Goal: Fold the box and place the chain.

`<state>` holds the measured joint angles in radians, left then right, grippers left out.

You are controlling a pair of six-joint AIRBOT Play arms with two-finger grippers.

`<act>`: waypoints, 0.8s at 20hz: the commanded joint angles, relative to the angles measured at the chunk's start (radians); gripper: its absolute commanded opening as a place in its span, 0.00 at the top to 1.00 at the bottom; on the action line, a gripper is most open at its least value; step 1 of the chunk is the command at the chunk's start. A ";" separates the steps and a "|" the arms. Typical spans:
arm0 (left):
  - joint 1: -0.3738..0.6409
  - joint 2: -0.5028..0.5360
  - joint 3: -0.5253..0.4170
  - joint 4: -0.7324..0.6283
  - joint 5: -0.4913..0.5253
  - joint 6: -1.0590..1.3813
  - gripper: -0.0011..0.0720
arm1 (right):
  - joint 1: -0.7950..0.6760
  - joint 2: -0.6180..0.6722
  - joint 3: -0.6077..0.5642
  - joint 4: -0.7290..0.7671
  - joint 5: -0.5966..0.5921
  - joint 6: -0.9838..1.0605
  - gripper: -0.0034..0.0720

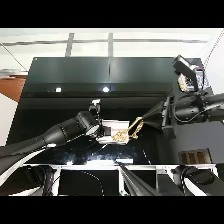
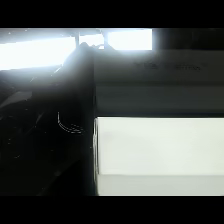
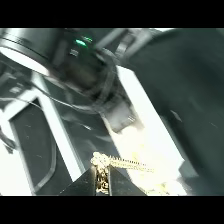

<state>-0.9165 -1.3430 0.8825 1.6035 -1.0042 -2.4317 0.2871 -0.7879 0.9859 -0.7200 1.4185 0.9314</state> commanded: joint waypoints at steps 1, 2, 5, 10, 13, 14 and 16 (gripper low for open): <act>0.001 0.000 0.000 0.000 0.000 0.000 0.94 | 0.105 -0.027 -0.024 0.073 -0.103 0.006 0.90; 0.001 0.000 0.000 0.000 0.000 0.000 0.95 | 0.140 -0.043 -0.024 0.074 -0.129 0.006 0.90; 0.001 0.000 0.000 0.000 0.000 0.000 0.95 | 0.223 -0.113 -0.024 0.072 -0.179 0.003 0.90; 0.001 0.000 0.000 0.000 0.000 0.000 0.95 | 0.257 -0.221 -0.095 0.071 -0.244 0.004 0.90; 0.001 0.000 0.000 0.000 0.000 0.000 0.94 | 0.255 -0.223 -0.120 -0.023 -0.254 0.029 0.36; 0.001 0.000 0.000 0.000 0.000 0.000 0.94 | 0.245 -0.220 -0.119 -0.050 -0.240 0.031 0.21; 0.001 0.000 0.000 0.000 -0.002 0.000 0.94 | 0.175 -0.209 -0.113 -0.089 -0.157 0.031 0.21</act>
